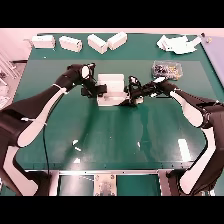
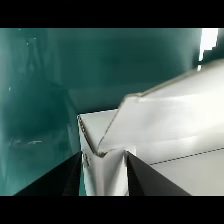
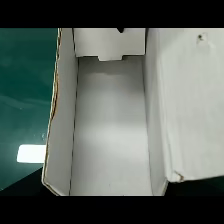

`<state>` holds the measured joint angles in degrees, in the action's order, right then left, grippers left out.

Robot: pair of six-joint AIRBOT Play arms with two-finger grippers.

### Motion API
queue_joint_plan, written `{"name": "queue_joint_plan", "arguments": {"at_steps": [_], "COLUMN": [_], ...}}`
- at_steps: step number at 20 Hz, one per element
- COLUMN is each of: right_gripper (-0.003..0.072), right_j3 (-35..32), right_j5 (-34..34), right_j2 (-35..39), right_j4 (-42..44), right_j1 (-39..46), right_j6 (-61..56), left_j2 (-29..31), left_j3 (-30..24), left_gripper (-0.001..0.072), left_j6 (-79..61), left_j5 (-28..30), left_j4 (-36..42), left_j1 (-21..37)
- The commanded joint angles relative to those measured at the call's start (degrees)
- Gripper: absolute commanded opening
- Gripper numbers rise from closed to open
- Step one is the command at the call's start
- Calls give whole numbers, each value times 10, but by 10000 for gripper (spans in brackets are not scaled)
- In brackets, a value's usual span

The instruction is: Fold the box and place the chain.

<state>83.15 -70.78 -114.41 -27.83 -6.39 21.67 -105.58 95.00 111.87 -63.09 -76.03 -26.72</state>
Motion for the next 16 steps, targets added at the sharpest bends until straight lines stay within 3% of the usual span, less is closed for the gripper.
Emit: {"name": "queue_joint_plan", "arguments": {"at_steps": [1,7,14,15,16], "right_gripper": [581,581,581,581,581], "right_j3": [0,0,0,0,0], "right_j5": [0,0,0,0,0], "right_j2": [0,0,0,0,0], "right_j4": [0,0,0,0,0], "right_j1": [0,0,0,0,0], "right_j6": [0,0,0,0,0], "left_j2": [-14,-25,-69,-69,-69], "left_j3": [17,22,101,101,101], "left_gripper": [329,329,327,311,145], "left_j6": [27,33,38,38,38], "left_j5": [-22,-27,-91,-92,-94], "left_j4": [-29,-43,-77,-81,-83], "left_j1": [-7,-15,-29,-29,-29]}}
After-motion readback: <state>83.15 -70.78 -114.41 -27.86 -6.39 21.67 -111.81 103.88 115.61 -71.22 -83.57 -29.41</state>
